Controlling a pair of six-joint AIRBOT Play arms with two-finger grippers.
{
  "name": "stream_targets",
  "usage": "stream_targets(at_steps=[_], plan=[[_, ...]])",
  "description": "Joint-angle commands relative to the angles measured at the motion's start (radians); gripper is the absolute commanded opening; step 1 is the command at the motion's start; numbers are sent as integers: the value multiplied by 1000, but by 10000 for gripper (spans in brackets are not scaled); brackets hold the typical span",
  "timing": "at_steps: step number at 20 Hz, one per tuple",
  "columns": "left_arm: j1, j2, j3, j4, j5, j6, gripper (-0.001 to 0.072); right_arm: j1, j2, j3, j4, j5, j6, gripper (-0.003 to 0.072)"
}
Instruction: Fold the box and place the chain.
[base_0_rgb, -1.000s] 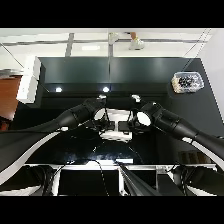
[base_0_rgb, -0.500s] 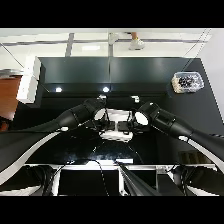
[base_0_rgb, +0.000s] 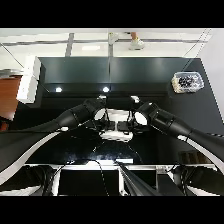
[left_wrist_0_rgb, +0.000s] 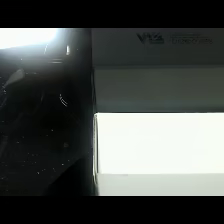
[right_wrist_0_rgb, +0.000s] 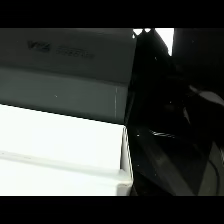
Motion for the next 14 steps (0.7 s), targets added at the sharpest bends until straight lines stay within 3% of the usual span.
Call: stream_targets(at_steps=[1, 14], plan=[[0, 0, 0, 1, -1, 0, 33, 1, 0, 3, 5, 27, -1, 302], [0, 0, 0, 0, -1, 0, 33, 28, 0, 62, 21, 60, 14, 305]])
